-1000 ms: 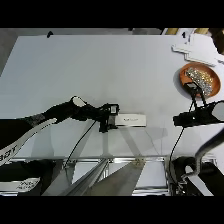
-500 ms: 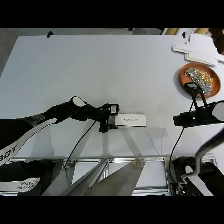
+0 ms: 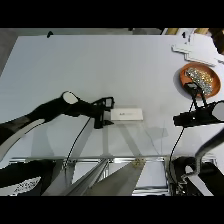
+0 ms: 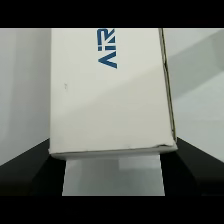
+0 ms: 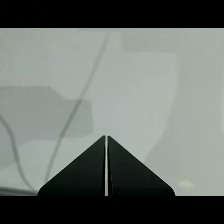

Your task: Fold the box and place the chain.

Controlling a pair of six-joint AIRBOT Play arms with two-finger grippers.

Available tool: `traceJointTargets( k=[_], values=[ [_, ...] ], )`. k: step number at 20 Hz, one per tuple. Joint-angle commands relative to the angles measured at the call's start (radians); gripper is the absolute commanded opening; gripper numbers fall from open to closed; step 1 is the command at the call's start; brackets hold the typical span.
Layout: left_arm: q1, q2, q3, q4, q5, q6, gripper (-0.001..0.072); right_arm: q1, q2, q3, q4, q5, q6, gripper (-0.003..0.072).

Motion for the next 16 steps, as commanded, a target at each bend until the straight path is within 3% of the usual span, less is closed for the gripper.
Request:
traceJointTargets(
  k=[1, 6, 9, 12, 13, 14, 16],
  values=[
    [0.089, 0.166, 0.001, 0.254, -0.008, -0.428, 0.0170, -0.001, 0.001, 0.000, 0.000, 0.000, 0.000, 0.0021],
    [0.301, 0.401, 0.001, 0.685, -0.056, -1.053, 0.0170, -0.001, 0.001, 0.000, 0.000, 0.000, 0.000, 0.0021],
    [0.460, 0.463, 0.001, 0.895, -0.095, -1.343, 0.0171, -0.001, 0.001, 0.000, 0.000, 0.000, 0.000, 0.0021],
    [0.613, 0.457, 0.000, 0.975, -0.143, -1.472, 0.0174, -0.001, 0.001, 0.000, 0.000, 0.000, 0.000, 0.0021],
    [0.655, 0.447, 0.000, 0.974, -0.155, -1.483, 0.0204, -0.001, 0.001, 0.000, 0.000, 0.000, 0.000, 0.0021],
    [0.692, 0.436, 0.000, 0.974, -0.169, -1.486, 0.0297, -0.001, 0.001, 0.000, 0.000, 0.000, 0.000, 0.0021],
    [0.746, 0.407, -0.004, 0.974, -0.202, -1.485, 0.0304, -0.001, 0.001, 0.000, 0.000, 0.000, 0.000, 0.0021]
  ],
)
